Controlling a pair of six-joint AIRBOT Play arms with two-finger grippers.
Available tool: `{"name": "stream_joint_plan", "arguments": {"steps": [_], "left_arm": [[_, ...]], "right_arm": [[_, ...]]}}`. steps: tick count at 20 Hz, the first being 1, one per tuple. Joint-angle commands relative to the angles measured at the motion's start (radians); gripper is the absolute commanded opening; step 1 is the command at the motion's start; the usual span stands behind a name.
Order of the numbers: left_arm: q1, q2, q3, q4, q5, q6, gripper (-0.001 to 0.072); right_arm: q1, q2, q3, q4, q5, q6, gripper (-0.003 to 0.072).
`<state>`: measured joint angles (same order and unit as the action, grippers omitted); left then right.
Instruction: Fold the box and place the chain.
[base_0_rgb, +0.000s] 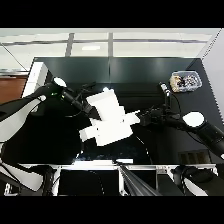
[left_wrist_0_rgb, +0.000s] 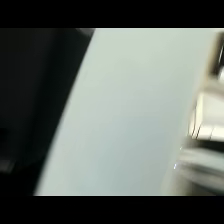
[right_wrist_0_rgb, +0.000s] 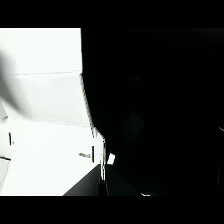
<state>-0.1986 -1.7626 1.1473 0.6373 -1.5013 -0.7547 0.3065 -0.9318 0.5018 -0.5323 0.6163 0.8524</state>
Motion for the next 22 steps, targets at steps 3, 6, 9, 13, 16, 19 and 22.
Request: {"name": "stream_joint_plan", "arguments": {"steps": [3,6,9,13,16,19,22], "left_arm": [[-0.011,-0.026,0.062,0.053,-0.037,0.023,0.0088],[-0.011,-0.026,0.062,0.055,-0.053,0.026,0.0027],[-0.011,-0.013,0.062,0.062,-0.078,0.015,0.0024],[-0.047,0.058,0.055,0.091,-0.046,-0.06,0.0023],[-0.119,0.167,0.009,0.092,0.184,0.04,0.0023],[-0.178,0.275,-0.032,0.093,0.353,0.248,0.0023],[-0.225,0.286,-0.033,0.223,0.385,0.428,0.0023]], "right_arm": [[0.001,0.001,0.0,-0.004,0.008,0.0,0.0016],[0.0,0.001,0.001,-0.021,0.008,0.003,0.0068],[-0.064,0.005,0.033,-0.074,0.103,0.012,0.0707],[-0.249,0.016,0.22,-0.375,0.435,-0.003,0.0706],[-0.294,0.016,0.288,-0.514,0.494,-0.124,0.0706],[-0.294,0.015,0.288,-0.563,0.4,-0.129,0.0705],[-0.292,0.014,0.287,-0.561,0.371,-0.221,0.0705]]}}
